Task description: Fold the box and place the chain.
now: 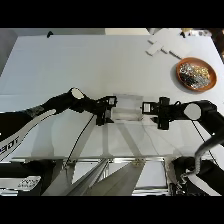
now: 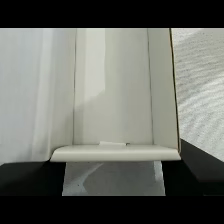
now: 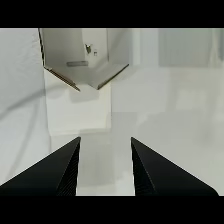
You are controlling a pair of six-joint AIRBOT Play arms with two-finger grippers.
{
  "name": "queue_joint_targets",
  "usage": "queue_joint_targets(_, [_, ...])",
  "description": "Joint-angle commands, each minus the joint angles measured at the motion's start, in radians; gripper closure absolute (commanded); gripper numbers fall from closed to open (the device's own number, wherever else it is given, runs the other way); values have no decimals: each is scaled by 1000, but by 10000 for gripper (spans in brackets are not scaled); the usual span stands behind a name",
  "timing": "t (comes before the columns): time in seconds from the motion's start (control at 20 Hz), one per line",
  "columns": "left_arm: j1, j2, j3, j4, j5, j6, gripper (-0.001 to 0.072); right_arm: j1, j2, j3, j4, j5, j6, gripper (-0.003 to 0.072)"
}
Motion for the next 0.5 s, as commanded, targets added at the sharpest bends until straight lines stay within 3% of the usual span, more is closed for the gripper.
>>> queue_joint_targets(0.0, [0, 0, 0, 0, 0, 0, 383, 0, -27, -11, 106, -19, -164, 360])
queue_joint_targets(0.45, [0, 0, 0, 0, 0, 0, 383, 0, -140, -11, 202, -26, -267, 367])
